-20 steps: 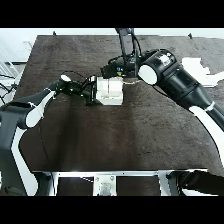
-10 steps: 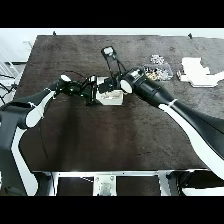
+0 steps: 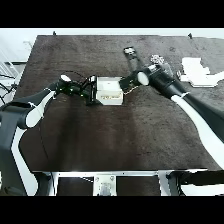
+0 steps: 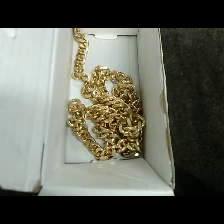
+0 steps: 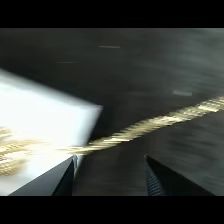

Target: Fold the box and place the chain.

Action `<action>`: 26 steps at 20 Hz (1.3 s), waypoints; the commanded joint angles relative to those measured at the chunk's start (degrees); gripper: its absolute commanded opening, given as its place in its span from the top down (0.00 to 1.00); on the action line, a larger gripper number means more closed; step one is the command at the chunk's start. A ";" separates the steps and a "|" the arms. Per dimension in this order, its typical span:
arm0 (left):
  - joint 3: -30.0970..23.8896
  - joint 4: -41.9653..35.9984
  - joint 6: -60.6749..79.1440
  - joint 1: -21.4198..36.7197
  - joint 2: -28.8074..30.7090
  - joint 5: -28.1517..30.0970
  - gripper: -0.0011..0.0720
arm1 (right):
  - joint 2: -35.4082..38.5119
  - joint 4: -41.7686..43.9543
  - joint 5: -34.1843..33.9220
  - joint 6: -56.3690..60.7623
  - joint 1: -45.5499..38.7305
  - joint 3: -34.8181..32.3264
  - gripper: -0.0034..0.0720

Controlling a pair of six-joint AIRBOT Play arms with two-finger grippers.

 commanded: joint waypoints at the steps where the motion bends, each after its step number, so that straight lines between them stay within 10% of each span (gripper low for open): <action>1: 0.00 0.02 0.04 0.00 -0.02 0.04 0.37 | -1.29 1.81 -5.18 4.72 -10.78 -2.86 0.30; 6: 0.00 0.02 0.02 0.00 -0.02 0.04 0.37 | -10.34 22.23 -18.62 -5.14 -18.45 -2.45 0.30; 13: 0.00 0.02 0.02 0.00 -0.02 0.04 0.37 | -19.93 29.35 -20.13 -12.33 -18.71 6.29 0.45; 16: 0.00 0.02 0.02 0.00 -0.02 0.04 0.37 | -20.85 28.85 -19.47 -12.74 -18.91 7.80 0.94; 26: 0.00 0.02 0.02 0.00 -0.02 0.00 0.37 | 9.51 14.27 -2.34 -17.90 -9.97 7.78 0.94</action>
